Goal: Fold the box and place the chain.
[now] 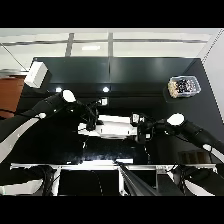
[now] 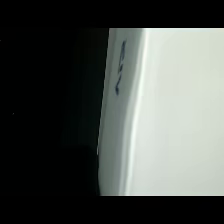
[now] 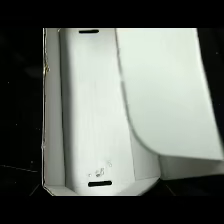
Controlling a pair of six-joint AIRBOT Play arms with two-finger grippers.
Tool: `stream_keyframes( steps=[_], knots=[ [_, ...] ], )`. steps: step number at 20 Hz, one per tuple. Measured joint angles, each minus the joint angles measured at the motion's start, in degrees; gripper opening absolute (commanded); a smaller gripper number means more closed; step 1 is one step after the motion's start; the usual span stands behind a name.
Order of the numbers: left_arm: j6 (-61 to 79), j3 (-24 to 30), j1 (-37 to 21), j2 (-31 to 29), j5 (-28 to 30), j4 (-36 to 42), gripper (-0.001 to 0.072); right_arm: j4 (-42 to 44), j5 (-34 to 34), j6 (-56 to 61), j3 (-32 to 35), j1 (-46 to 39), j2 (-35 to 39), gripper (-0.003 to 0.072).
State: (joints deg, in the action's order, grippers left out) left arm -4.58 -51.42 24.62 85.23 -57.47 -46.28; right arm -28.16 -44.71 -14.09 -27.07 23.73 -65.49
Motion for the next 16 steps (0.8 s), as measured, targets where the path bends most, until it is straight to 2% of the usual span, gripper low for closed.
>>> stream_keyframes(
  steps=[16],
  knots=[
    [-1.4,0.0,0.0,-0.1,-1.2,0.0,0.0026,-3.4,5.7,4.3,0.0,4.8,-2.8,0.069]
  ],
)
